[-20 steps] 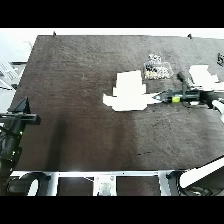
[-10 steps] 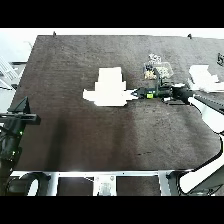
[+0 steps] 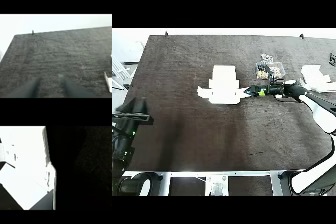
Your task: Fold the box and place the chain.
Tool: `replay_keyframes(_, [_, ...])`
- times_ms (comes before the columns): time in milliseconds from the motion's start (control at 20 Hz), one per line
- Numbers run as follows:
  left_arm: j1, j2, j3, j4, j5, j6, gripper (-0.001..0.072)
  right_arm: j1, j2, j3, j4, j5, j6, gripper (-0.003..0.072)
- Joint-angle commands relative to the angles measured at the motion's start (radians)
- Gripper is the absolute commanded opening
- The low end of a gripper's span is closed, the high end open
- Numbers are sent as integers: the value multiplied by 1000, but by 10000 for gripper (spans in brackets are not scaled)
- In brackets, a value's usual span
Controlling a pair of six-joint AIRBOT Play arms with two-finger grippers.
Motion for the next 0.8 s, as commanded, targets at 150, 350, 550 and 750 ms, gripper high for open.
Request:
replay_keyframes(150, [1, -30, 9, 2, -76, 14, 554, 6, -1, 22, -34, 8, 7, 8])
replay_keyframes(350, [1, -307, 146, 2, -148, 14, 554, 14, -1, 48, -39, 15, 8, 8])
replay_keyframes(550, [1, -718, 392, 31, -333, -3, 554, 23, -3, 48, -42, 21, 7, 8])
replay_keyframes(750, [1, -1059, 674, 233, -515, -241, 554, 23, -3, 48, -51, 21, 6, 8])
